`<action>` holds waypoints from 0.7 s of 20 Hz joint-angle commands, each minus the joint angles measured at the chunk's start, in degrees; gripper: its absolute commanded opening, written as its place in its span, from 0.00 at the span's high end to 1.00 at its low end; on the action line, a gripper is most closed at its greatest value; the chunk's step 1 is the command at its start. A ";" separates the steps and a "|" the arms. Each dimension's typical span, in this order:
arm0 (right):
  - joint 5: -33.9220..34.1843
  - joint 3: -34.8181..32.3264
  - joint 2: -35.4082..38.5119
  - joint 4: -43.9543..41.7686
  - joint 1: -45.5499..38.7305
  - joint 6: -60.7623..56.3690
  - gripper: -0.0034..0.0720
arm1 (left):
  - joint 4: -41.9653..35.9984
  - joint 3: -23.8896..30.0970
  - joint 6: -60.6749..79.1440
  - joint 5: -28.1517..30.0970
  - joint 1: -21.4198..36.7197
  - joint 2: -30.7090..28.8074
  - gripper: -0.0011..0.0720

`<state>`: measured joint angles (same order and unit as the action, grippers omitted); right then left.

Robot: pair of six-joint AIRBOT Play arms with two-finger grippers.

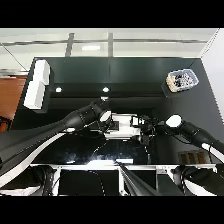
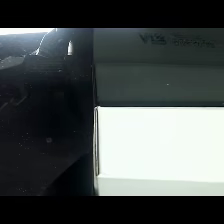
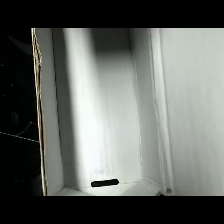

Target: Fold the box and place the chain.

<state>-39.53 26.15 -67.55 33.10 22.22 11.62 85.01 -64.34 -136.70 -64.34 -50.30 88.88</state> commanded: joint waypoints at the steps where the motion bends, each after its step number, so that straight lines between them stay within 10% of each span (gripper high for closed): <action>1: -0.07 -0.02 -0.04 -0.02 0.07 -0.02 0.95 | 0.02 -0.07 -0.07 -0.22 0.00 0.00 0.94; 7: -0.04 -0.02 -0.02 -0.02 0.04 -0.04 0.92 | -0.04 -0.07 -0.07 -0.44 -0.02 0.00 0.94; 8: -0.04 -0.02 0.00 -0.02 0.04 -0.72 0.69 | -0.04 -0.07 -0.07 -0.48 -0.04 0.00 0.94; 9: -0.07 -0.02 0.07 -0.04 0.04 -2.34 0.19 | -0.04 -0.07 -0.07 -0.68 -0.07 0.00 0.94; 14: -0.33 0.02 3.72 3.34 -0.07 -6.12 0.10 | 0.02 -0.17 -0.04 -1.36 0.00 0.00 0.94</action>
